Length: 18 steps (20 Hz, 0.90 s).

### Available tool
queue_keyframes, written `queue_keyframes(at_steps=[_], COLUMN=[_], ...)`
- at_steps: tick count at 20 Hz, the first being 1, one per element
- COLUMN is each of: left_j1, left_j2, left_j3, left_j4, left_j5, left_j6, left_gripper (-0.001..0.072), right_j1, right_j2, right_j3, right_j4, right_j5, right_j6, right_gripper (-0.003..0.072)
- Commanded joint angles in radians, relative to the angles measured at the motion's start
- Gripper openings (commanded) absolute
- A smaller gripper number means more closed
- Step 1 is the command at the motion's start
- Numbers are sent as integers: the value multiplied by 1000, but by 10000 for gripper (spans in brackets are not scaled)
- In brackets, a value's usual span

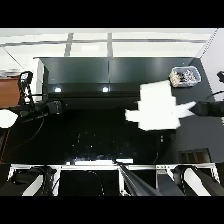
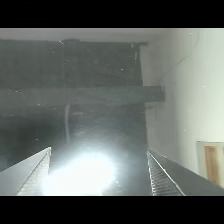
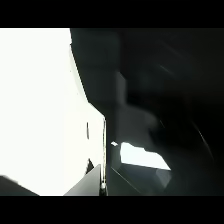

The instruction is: Fold the box and place the chain.

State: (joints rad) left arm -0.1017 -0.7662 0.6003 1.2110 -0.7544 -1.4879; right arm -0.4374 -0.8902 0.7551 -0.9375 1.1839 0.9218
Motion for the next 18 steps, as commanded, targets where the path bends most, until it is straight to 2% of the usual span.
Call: queue_keyframes(at_steps=[1, 4, 7, 10, 13, 16, 18], left_j1=[-18, -63, -68, -68, -68, -70, -85], left_j2=[-50, -169, -333, -537, -718, -847, -916], left_j3=[0, 11, 89, 219, 337, 412, 469], left_j4=[-107, -354, -568, -703, -723, -731, -752], left_j5=[18, 20, -45, -229, -385, -502, -648], left_j6=[61, 269, 410, 570, 624, 671, 787], left_gripper=[698, 698, 697, 698, 698, 698, 691], right_j1=[187, 412, 599, 681, 692, 692, 692], right_j2=[136, 139, 138, 134, 134, 134, 134], right_j3=[-212, -421, -513, -528, -528, -528, -528], right_j4=[323, 535, 543, 518, 518, 518, 518], right_j5=[-207, -467, -639, -654, -652, -645, -631], right_j6=[-6, -55, -55, -55, -55, -55, -60], right_gripper=[16, 16, 16, 17, 16, 16, 16])
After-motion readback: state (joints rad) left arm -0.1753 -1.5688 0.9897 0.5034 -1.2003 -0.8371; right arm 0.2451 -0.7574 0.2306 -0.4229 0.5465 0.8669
